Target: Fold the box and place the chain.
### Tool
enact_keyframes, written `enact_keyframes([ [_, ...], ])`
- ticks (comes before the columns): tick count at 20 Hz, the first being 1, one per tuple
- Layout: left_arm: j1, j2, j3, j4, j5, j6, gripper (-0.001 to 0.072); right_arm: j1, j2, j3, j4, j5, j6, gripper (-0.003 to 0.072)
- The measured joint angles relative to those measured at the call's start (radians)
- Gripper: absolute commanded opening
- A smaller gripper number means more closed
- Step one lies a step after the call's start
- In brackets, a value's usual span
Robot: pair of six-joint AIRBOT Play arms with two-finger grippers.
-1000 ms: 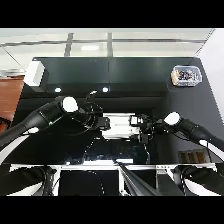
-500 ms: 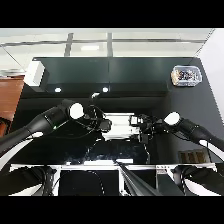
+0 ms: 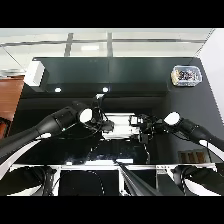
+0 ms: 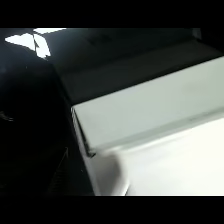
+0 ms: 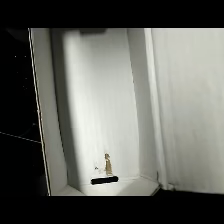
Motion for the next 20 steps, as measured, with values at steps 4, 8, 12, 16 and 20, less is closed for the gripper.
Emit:
enact_keyframes([
  [4,-0.054,-0.031,0.05,0.148,-0.085,-0.153,0.0435,0.0,0.0,0.0,0.0,0.0,0.0,0.0356],
  [8,-0.071,-0.058,0.097,0.169,-0.134,-0.211,0.0434,0.0,0.0,0.0,0.0,0.0,0.0,0.0357],
  [12,-0.084,-0.097,0.153,0.163,-0.18,-0.256,0.0434,0.0,0.0,0.0,0.0,0.0,0.0,0.0356],
  [16,-0.101,-0.135,0.184,0.188,-0.228,-0.328,0.0434,0.0,0.0,0.0,0.0,0.0,0.0,0.0356],
  [20,-0.103,-0.155,0.192,0.199,-0.229,-0.382,0.0434,0.0,0.0,0.0,0.0,0.0,0.0,0.0356],
])
